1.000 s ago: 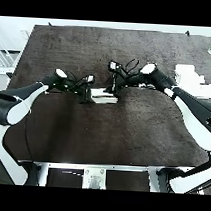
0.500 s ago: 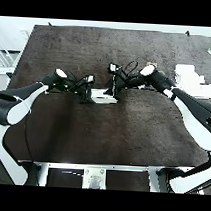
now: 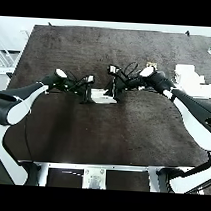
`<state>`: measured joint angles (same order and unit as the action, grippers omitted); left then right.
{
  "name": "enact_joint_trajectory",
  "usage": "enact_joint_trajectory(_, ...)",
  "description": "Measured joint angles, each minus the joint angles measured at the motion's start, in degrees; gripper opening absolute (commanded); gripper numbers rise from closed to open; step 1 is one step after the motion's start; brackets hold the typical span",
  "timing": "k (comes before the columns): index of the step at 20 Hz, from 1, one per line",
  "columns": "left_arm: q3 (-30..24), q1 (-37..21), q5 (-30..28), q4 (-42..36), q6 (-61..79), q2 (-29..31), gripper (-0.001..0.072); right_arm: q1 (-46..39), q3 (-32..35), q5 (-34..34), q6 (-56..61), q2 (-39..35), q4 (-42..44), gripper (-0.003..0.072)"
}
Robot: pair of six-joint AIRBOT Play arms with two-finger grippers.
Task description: Fold the box and place the chain.
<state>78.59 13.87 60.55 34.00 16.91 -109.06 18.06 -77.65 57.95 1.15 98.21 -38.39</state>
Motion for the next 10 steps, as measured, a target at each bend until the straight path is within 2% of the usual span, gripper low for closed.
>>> enact_joint_trajectory(8,0.0,0.0,0.1,0.0,0.1,0.0,0.0423,0.0,2.8,0.3,0.2,0.0,0.5,0.0298)
enact_joint_trajectory(10,0.0,0.0,0.1,0.0,0.1,0.0,0.0423,-0.1,2.9,0.8,0.3,0.0,1.0,0.0387)
